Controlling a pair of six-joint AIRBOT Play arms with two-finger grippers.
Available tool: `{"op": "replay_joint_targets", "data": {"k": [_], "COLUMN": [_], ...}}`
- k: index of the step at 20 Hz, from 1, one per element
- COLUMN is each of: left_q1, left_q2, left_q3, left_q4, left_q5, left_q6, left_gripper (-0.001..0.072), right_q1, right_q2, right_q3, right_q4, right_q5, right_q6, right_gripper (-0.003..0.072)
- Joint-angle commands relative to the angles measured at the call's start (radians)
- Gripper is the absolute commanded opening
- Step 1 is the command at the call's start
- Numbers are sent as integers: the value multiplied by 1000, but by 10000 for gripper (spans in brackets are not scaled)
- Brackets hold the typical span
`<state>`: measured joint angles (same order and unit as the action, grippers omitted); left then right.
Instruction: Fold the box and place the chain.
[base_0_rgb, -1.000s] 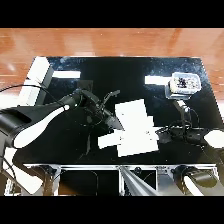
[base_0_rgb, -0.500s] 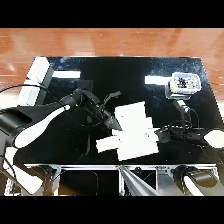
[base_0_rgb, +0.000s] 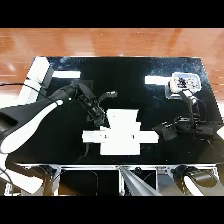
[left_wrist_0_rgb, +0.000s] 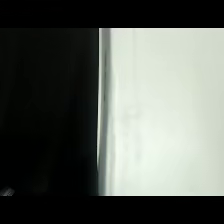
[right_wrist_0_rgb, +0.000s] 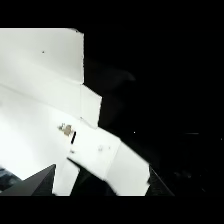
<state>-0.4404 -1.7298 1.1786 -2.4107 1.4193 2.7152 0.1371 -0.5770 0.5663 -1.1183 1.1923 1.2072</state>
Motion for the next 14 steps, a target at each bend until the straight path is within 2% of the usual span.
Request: {"op": "replay_joint_targets", "data": {"k": [1,5,9,11,14], "left_q1": [11,-27,-55,-65,-66], "left_q2": [126,319,492,509,479], "left_q3": [-32,-219,-419,-463,-468], "left_q4": [72,75,68,73,95], "left_q5": [-107,-338,-555,-620,-622], "left_q6": [50,137,220,230,244], "left_gripper": [14,14,16,18,18], "right_q1": [1,1,4,28,91], "right_q2": [1,1,1,1,0], "right_q3": [74,74,74,74,73], "right_q4": [-9,-18,-17,-19,-22], "right_q5": [82,82,21,4,-47], "right_q6": [-15,-118,-219,-365,-523], "right_gripper": [701,702,702,702,702]}}
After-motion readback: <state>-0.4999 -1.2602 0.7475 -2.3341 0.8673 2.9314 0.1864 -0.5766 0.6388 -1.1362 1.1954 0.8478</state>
